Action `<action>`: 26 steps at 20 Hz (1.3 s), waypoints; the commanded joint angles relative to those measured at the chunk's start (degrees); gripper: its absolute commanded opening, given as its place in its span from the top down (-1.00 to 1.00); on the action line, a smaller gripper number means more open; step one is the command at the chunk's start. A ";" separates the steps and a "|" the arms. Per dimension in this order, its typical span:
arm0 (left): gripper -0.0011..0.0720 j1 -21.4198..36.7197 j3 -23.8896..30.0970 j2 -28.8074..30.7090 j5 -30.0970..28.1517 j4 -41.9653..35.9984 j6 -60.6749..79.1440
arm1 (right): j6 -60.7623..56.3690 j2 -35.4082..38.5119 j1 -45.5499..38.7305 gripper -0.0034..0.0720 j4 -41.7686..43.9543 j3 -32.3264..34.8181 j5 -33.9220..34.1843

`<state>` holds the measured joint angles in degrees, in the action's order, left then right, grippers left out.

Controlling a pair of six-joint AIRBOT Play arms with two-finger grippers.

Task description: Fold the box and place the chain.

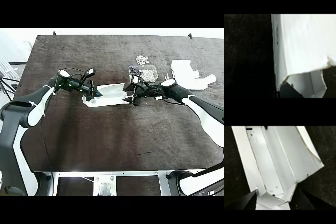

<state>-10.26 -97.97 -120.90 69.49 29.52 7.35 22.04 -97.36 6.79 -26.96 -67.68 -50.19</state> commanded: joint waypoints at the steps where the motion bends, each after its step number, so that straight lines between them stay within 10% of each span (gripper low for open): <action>1: 0.92 -0.04 -0.02 0.02 -0.02 0.00 0.02 | 0.15 -2.29 -0.92 -0.70 0.15 -3.04 -4.68; 26: 0.92 -0.04 -0.02 0.02 -2.01 0.04 0.24 | 1.90 -13.57 -0.74 -0.70 -0.26 -11.78 -17.92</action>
